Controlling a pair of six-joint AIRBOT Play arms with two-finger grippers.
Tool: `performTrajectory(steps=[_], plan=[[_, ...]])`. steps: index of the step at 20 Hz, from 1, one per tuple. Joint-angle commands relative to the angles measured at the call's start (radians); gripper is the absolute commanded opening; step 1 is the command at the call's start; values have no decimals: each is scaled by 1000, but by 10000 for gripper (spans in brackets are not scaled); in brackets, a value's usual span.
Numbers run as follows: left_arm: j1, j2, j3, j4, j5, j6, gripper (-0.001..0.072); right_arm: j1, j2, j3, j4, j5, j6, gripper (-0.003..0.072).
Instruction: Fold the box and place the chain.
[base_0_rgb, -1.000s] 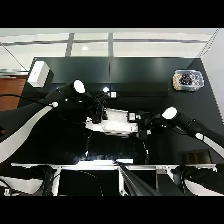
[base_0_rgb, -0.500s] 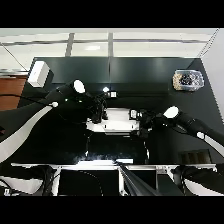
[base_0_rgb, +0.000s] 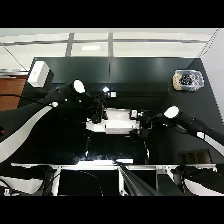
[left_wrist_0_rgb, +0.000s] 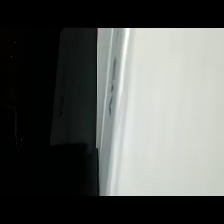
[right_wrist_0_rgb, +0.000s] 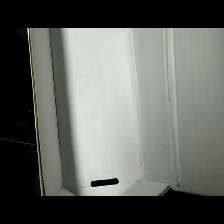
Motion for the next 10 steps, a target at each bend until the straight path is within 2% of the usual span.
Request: performTrajectory(steps=[1, 6, 7, 8, 9, 10], plan=[[1, 0, 1, 0, 0, -1, 27, 1, -1, 0, -2, -2, 1, 488], [2, 0, 2, 0, -2, -2, 44, 1, -1, -1, -1, -3, 1, 488], [3, 2, 6, 1, -5, -31, 100, 1, 0, 0, -1, -3, 1, 488], [5, 2, 18, 8, -5, -82, 117, 1, -1, 0, -1, -3, 1, 488], [8, 2, 36, 20, -16, -126, 198, 1, -1, 0, -1, -2, 1, 487], [12, 2, 55, 27, -40, -143, 319, 1, -1, 0, -1, -2, 1, 488]])
